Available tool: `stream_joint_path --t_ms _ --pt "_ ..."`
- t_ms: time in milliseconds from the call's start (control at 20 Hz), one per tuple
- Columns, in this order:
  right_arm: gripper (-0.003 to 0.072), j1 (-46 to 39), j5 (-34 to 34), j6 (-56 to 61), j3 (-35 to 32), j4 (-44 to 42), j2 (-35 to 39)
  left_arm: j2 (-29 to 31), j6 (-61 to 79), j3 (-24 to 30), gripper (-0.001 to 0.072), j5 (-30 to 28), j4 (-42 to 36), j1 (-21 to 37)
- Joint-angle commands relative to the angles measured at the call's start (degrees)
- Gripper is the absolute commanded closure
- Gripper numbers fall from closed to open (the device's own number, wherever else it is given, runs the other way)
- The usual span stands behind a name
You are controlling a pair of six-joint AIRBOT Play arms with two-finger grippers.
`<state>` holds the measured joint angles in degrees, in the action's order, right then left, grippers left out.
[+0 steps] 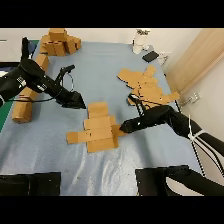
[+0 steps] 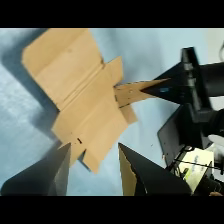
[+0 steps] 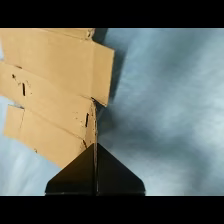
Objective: Fold the box.
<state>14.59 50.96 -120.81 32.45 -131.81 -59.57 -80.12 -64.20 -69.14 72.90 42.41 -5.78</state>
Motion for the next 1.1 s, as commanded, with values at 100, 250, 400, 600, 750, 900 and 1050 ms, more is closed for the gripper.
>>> stream_joint_path --t_ms 100,250,400,600,750,900,1050 --pt "0.0686 4.31 -2.32 0.39 -4.02 0.02 2.51 -2.93 3.56 6.56 0.0258 -6.4 1.7 1.75" --pt "0.0686 4.48 -2.32 0.39 -4.09 -0.04 2.69 -7.91 5.44 6.73 0.0258 -5.66 -0.74 1.68" --pt "0.0686 4.48 -2.05 0.33 -4.09 -0.02 3.5 -12.02 8.52 6.71 0.0259 -5.01 -5.25 1.68" --pt "0.0686 4.48 -2.03 0.37 -4.09 -0.02 4.9 -15.19 9.99 6.71 0.0259 -3.65 -7.08 1.46" --pt "0.0685 4.48 -2.03 0.37 -4.09 -0.02 5.14 -15.78 14.23 6.71 0.0259 -1.22 -12.9 1.44" --pt "0.0686 4.48 -2.03 0.37 -4.07 -0.02 5.14 -15.78 17.0 6.71 0.026 0.35 -15.28 1.2" --pt "0.0686 4.48 -1.86 0.39 -4.09 -0.02 5.14 -15.78 20.76 6.71 0.026 1.18 -18.84 0.42"
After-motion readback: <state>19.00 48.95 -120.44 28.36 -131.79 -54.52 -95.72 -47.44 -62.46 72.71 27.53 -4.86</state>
